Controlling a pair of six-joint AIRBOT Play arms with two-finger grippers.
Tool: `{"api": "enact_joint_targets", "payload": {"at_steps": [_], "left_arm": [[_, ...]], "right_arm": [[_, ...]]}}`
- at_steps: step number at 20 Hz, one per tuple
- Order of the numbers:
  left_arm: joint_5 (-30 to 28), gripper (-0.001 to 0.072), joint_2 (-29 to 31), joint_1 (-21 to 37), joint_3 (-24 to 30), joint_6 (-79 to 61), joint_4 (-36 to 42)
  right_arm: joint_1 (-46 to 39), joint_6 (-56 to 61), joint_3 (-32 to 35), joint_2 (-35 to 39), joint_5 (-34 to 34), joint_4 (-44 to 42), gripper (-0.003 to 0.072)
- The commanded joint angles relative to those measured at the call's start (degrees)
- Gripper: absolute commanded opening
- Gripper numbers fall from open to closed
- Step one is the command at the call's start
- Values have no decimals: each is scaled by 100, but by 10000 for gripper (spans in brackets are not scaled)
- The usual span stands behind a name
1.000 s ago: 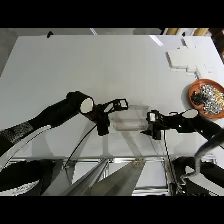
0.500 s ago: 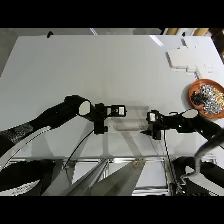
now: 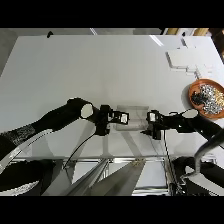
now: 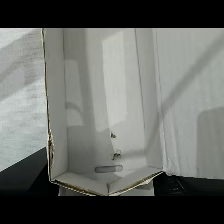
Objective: Fold the box and place the chain.
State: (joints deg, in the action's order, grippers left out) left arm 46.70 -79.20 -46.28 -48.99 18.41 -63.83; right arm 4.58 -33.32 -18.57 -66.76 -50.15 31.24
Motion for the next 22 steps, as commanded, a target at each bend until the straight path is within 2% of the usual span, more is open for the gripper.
{"api": "enact_joint_targets", "payload": {"at_steps": [1, 4, 6, 8, 18, 19, 20, 22], "left_arm": [[0, 503, -9, -101, 11, -173, 173], [-4, 479, -72, -109, 11, -170, 170], [-22, 373, -109, -127, 11, -175, 275], [-118, 329, -111, -131, 11, -170, 341], [-474, 310, -111, -131, 11, -175, 358], [-522, 290, -111, -131, 11, -175, 400], [-557, 210, -111, -131, 11, -197, 463], [-562, 191, -111, -131, 11, -387, 695]], "right_arm": [[0, 2, 0, 4, -2, -2, 411], [0, 2, 0, 4, -2, -2, 411], [0, 2, 0, 4, -2, -2, 411], [0, 4, 0, 4, -2, -2, 411], [0, 2, 0, 4, -2, -2, 411], [0, 2, 0, 4, -2, -2, 411], [0, 2, 0, 4, -2, -2, 411], [0, 2, 0, 4, -2, -2, 411]]}}
